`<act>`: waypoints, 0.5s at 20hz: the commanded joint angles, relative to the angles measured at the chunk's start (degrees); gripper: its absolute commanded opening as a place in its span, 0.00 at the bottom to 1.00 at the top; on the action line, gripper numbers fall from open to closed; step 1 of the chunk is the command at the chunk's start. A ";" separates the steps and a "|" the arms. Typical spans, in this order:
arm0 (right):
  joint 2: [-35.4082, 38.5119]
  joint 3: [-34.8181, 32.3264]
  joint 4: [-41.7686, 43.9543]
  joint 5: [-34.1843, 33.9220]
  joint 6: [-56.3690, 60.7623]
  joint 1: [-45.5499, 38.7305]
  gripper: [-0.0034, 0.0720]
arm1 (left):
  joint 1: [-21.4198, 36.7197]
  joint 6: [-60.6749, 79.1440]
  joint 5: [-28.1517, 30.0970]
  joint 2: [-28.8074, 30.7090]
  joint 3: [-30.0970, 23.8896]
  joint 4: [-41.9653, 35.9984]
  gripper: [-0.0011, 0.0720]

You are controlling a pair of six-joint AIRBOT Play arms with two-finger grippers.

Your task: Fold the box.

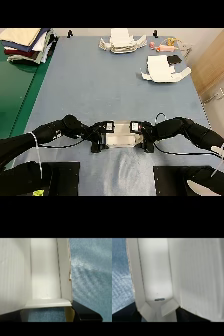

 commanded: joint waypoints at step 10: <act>0.44 0.28 -0.02 -0.26 4.35 0.00 1.00 | -0.02 0.02 0.26 -0.04 0.00 0.02 0.66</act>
